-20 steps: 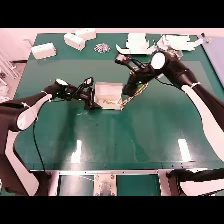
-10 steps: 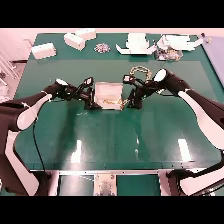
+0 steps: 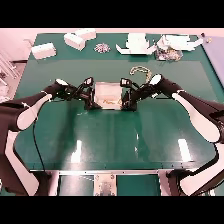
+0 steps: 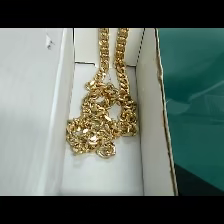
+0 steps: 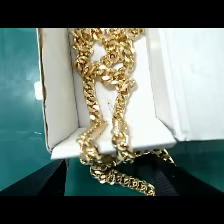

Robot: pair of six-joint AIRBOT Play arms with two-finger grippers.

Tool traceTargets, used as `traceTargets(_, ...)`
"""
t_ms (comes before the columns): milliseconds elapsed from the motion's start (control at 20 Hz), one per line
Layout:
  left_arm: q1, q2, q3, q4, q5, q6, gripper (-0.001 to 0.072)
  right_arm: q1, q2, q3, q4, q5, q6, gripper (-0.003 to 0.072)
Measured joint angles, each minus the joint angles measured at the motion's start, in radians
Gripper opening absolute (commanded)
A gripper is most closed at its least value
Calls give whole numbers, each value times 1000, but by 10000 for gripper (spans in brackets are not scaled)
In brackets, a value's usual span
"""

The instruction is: Fold the box and place the chain.

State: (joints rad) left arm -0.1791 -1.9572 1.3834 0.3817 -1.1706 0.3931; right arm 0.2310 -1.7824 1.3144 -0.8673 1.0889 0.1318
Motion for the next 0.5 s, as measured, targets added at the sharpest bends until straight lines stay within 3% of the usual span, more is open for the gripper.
traceTargets(150, 0, 0, 0, 1, 1, 0, 630, 11, -11, 0, 10, -7, -20, 575)
traceTargets(250, 0, 0, 0, 1, 1, 0, 630, 16, -15, 1, -2, -15, -27, 407)
traceTargets(500, -1, 0, 0, -2, 3, 0, 630, 13, -19, 0, -27, -5, -28, 222)
